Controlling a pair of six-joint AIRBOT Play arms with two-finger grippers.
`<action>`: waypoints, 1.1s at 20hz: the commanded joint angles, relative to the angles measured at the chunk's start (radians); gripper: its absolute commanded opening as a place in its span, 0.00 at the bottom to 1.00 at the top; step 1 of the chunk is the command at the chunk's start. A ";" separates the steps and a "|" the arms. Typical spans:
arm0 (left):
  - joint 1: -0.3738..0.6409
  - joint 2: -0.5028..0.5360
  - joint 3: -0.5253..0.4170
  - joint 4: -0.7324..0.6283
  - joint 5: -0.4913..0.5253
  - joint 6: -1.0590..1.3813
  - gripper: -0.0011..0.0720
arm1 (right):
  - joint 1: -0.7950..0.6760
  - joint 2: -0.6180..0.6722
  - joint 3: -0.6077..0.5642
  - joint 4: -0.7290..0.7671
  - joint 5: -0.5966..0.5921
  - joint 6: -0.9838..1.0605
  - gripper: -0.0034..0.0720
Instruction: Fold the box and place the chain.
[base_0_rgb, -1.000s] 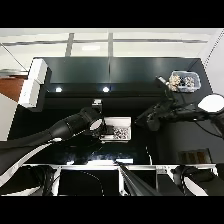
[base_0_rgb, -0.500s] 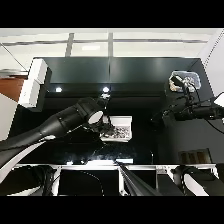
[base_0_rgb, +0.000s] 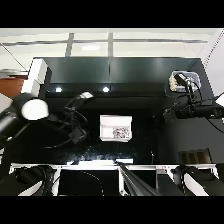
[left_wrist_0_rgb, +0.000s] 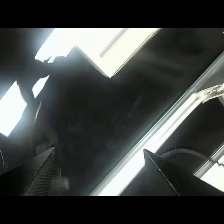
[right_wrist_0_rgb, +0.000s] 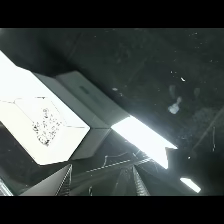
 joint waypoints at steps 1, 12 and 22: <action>0.192 0.126 -0.180 -0.161 0.201 0.456 0.94 | 0.000 -0.001 0.001 -0.002 -0.018 0.001 0.65; 0.175 -0.098 -0.322 -0.571 0.452 1.254 0.96 | 0.000 -0.001 0.001 -0.002 -0.096 0.000 0.97; 0.137 -0.239 -0.322 -0.580 0.455 1.452 0.94 | 0.000 -0.001 0.001 -0.002 -0.100 0.000 0.97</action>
